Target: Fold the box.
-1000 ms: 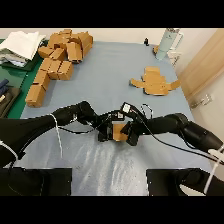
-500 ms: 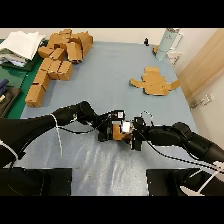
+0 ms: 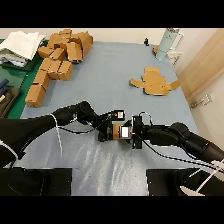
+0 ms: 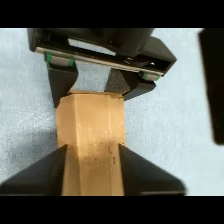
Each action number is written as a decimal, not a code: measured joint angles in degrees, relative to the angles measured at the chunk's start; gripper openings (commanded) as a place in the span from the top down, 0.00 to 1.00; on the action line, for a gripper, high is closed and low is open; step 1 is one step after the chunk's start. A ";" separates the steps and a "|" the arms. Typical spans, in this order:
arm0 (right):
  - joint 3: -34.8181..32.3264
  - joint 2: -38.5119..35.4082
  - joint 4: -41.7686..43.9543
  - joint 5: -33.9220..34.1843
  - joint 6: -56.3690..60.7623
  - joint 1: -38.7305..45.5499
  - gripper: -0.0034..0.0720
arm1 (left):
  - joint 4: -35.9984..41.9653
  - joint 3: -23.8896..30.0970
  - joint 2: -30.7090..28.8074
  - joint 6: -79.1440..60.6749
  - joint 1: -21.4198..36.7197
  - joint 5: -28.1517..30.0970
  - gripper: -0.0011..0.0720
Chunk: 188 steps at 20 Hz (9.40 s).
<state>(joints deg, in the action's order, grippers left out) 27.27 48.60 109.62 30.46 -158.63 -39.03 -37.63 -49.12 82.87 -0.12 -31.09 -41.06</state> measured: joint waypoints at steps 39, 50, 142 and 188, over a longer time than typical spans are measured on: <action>-0.07 -4.37 -0.17 -0.31 -0.90 -0.68 0.45 | -0.02 0.00 0.00 -0.04 0.00 0.00 0.42; -0.11 -1.99 2.14 1.36 -0.90 -0.68 0.26 | -0.02 0.00 0.00 -0.04 0.00 0.00 0.42; -0.11 -1.57 7.76 1.38 -2.38 1.81 0.92 | -0.02 0.00 0.00 -0.04 0.00 0.00 0.42; 0.37 -8.68 -39.30 17.05 106.71 3.78 0.93 | -1.25 -1.95 -3.50 9.16 8.72 0.09 0.42</action>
<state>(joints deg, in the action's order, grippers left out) 27.64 39.92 70.32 47.51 -51.92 -35.24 -38.87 -51.07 79.37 9.04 -22.37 -40.97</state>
